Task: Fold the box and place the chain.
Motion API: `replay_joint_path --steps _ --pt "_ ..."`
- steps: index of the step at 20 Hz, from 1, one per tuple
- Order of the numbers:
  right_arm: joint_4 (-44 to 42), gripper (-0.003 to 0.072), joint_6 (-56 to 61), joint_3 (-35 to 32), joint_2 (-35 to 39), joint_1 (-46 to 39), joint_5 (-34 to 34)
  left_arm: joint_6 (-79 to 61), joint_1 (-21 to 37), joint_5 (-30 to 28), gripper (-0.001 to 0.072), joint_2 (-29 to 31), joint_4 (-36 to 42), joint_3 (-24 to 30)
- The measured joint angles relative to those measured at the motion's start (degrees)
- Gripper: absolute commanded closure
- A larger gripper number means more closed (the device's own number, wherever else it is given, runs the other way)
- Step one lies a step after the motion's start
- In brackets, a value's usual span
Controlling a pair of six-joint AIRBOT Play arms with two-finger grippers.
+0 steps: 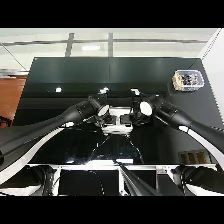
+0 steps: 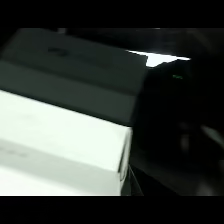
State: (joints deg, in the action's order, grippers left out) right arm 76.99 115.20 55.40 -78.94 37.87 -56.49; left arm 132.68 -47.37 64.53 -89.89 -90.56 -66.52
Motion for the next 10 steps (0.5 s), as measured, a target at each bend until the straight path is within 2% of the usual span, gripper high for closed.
replay_joint_path --steps 1,2,3,10 --pt "2.0 0.0326 1.8 1.0 -0.8 0.8 -1.1 0.0 0.0 0.0 0.0678 0.0 0.0 0.0" --pt "3.4 0.0432 3.3 1.8 -1.5 1.4 -2.0 0.0 0.0 0.0 0.0678 0.0 0.0 0.0" --pt "4.6 0.0447 4.8 2.5 -2.1 2.0 -2.7 0.0 0.0 0.0 0.0678 0.0 0.0 0.0" --pt "7.3 0.0447 11.4 3.9 -4.3 3.2 -4.5 0.0 0.0 0.0 0.0678 0.0 0.0 0.0"
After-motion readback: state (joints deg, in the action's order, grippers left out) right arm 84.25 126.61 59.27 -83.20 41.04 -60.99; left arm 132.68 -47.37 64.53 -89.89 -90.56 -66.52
